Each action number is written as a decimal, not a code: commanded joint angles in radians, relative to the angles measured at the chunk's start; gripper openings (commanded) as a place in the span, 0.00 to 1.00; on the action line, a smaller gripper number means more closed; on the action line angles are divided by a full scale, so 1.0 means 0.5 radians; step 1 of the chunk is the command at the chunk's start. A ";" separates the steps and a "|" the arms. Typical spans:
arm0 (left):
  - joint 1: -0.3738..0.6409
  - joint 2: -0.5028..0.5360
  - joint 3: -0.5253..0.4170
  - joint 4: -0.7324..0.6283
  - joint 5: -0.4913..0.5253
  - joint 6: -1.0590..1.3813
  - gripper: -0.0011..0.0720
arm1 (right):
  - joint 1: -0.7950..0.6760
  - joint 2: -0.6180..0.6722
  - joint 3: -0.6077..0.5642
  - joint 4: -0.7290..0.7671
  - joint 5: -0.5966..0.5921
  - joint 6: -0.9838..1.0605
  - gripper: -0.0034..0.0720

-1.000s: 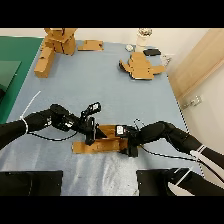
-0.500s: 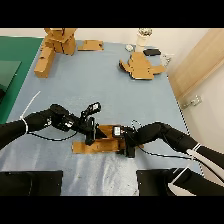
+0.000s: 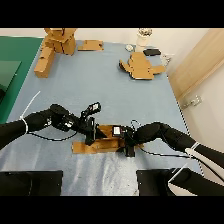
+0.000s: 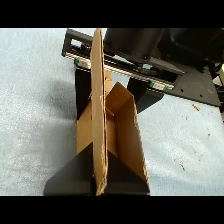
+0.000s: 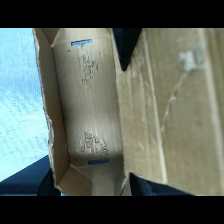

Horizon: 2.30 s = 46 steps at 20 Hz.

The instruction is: Fold the box.

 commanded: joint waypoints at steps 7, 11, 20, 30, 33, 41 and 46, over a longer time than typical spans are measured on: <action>0.002 -0.002 0.002 -0.001 0.002 0.001 0.03 | 0.002 -0.012 -0.002 0.003 -0.030 0.008 0.65; 0.002 -0.002 0.002 -0.001 0.002 0.001 0.03 | 0.002 -0.012 -0.002 0.004 -0.030 0.008 0.65; 0.002 -0.002 0.002 -0.001 0.002 0.001 0.03 | 0.002 -0.012 -0.002 0.008 -0.031 0.008 0.65; 0.002 -0.001 0.002 -0.021 0.008 -0.161 0.03 | 0.002 -0.012 -0.002 0.008 -0.031 0.008 0.65; 0.005 -0.001 0.002 -0.021 0.019 -0.166 0.04 | 0.002 -0.012 -0.002 0.008 -0.031 0.008 0.65; 0.015 0.119 0.006 0.042 0.137 -0.465 0.54 | 0.002 -0.012 -0.002 0.008 -0.031 0.008 0.65; 0.144 0.373 0.006 0.442 0.140 -0.945 0.58 | 0.002 -0.012 -0.002 0.008 -0.031 0.008 0.65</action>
